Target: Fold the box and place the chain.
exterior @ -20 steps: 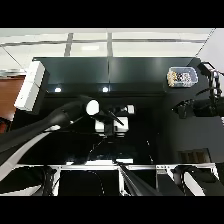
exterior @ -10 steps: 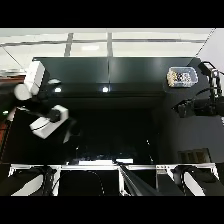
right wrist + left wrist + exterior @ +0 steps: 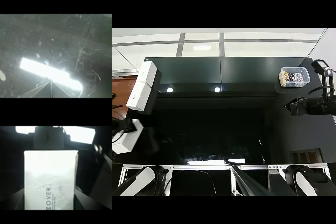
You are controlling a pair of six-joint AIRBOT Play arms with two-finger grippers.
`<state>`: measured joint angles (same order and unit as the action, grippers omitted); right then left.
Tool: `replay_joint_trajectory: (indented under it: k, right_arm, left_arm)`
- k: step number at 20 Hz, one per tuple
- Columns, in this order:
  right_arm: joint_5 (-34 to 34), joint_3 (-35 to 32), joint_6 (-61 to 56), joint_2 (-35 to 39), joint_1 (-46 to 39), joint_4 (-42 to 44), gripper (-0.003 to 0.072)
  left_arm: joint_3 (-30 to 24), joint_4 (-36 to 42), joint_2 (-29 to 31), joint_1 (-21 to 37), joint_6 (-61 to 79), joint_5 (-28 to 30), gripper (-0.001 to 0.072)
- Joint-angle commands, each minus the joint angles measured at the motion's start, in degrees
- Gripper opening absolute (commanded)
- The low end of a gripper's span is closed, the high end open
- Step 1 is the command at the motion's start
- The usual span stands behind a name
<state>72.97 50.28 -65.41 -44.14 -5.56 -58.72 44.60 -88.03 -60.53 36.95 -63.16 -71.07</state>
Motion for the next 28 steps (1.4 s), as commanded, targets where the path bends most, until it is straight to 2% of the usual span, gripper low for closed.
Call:
replay_joint_trajectory:
  k: [1, 4, 8, 15, 17, 18, 19, 20, 23, 26, 28]
  right_arm:
    - [-0.7, 0.0, 0.0, 0.0, 0.0, 0.2, 0.0016]
    - [-1.2, 0.0, -0.1, 0.0, 0.0, 0.2, 0.0016]
    - [-2.5, 0.0, -0.5, -0.1, 0.0, 0.2, 0.0016]
    - [-2.6, 0.0, -1.7, -0.1, 0.0, 0.4, 0.0016]
    - [-2.7, 0.0, -1.7, -0.1, 0.0, 0.4, 0.0016]
    - [-2.7, 0.0, -1.8, -0.1, 0.0, 0.4, 0.0016]
    - [-2.6, 0.0, -2.1, -0.1, 0.0, 0.4, 0.0016]
    - [-2.6, 0.0, -2.8, -0.1, 0.0, 0.4, 0.0016]
    - [-2.2, 0.0, -3.2, 0.0, 0.0, 1.3, 0.0016]
    - [-2.2, 0.0, -2.5, 0.0, 0.0, 2.9, 0.0016]
    - [-0.3, 0.0, 2.4, 0.0, 0.7, 5.3, 0.0016]
  left_arm:
    - [-0.2, 6.2, 0.0, 8.5, 13.8, 4.7, 0.0326]
    - [-0.2, 9.9, 0.0, 9.1, 19.7, 11.6, 0.0326]
    - [-0.2, 18.5, -2.0, 8.6, 25.9, 15.1, 0.0326]
    - [-0.1, 17.8, -6.6, 5.0, 26.9, 18.8, 0.0334]
    - [-0.1, 18.1, -6.7, 3.6, 26.9, 21.4, 0.0335]
    - [-0.1, 18.0, -6.7, 3.1, 26.7, 22.6, 0.0394]
    - [-0.1, 18.4, -6.7, 2.9, 25.7, 24.0, 0.0573]
    - [0.1, 18.0, -6.6, 2.8, 23.1, 24.8, 0.0712]
    - [3.0, 18.0, -6.2, 2.7, 18.9, 21.6, 0.071]
    - [8.9, 21.3, -4.0, 1.5, 15.1, 14.4, 0.071]
    - [13.1, 23.6, -2.5, -0.9, 9.3, 10.5, 0.071]
